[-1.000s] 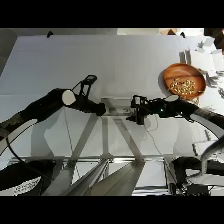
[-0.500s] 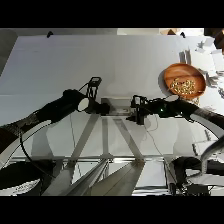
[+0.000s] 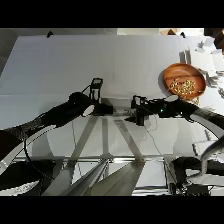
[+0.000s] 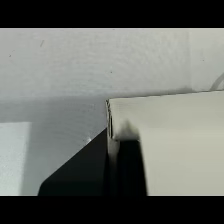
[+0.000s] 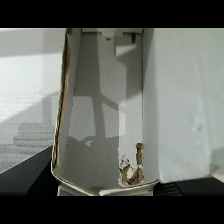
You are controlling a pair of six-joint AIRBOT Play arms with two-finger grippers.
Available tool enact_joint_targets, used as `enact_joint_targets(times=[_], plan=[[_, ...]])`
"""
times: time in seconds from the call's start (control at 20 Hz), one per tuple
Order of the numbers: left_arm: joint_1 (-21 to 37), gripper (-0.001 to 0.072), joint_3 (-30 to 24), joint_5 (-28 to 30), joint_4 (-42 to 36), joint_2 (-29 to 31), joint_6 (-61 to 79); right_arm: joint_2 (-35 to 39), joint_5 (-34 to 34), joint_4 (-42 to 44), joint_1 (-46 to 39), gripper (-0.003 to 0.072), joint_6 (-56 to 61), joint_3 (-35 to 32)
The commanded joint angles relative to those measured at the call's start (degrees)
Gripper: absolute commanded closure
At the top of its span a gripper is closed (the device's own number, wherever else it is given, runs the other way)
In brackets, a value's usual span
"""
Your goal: Fold the box and place the chain.
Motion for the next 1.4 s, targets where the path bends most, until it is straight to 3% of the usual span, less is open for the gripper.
enact_joint_targets(times=[0.0,0.1,0.15,0.2,0.3,0.35,0.5,0.7,0.9,1.05,1.2,1.35], plan=[[-0.17,0.0706,0.02,-2.43,1.97,-0.04,-1.05,-0.02,-0.63,-0.15,0.0,0.0173,-0.09,0.04],[-0.04,0.0668,0.02,-2.1,1.92,-0.02,-1.05,-0.02,-0.63,-0.15,0.0,0.0173,-0.09,0.04],[-0.04,0.054,0.02,-1.79,1.92,0.02,-1.05,-0.02,-0.63,-0.15,0.0,0.0173,-0.09,0.04],[-0.02,0.0346,0.02,-1.75,1.92,0.11,-1.05,-0.02,-0.63,-0.15,0.0,0.0173,-0.09,0.04],[1.03,0.0049,0.02,-2.16,0.98,0.59,-0.96,-0.02,-0.63,-0.15,0.0,0.0173,-0.09,0.04],[2.08,0.0016,0.02,-2.95,-0.7,1.16,-0.92,-0.02,-0.63,-0.15,0.0,0.0173,-0.09,0.04],[6.1,0.0015,0.02,-3.45,-8.52,4.96,8.85,-0.02,-0.61,-0.15,0.0,0.0173,-0.07,0.04],[12.81,0.0016,0.0,-9.18,-24.22,12.24,37.57,-0.02,-0.63,-0.15,0.0,0.0173,-0.07,0.04],[22.73,0.0016,-0.15,-15.15,-32.59,15.45,67.73,-0.02,-0.61,-0.15,0.0,0.0173,-0.09,0.04],[29.59,0.0015,-1.62,-16.24,-42.25,14.16,94.36,-0.02,-0.61,-0.15,0.0,0.0173,-0.09,0.04],[35.43,0.0014,-3.13,-21.24,-53.22,9.38,122.88,-0.02,-0.61,-0.15,0.0,0.0173,-0.07,0.04],[36.3,0.0013,-3.15,-23.78,-57.7,3.54,138.11,-0.02,-0.61,-0.15,0.0,0.0173,-0.09,0.04]])
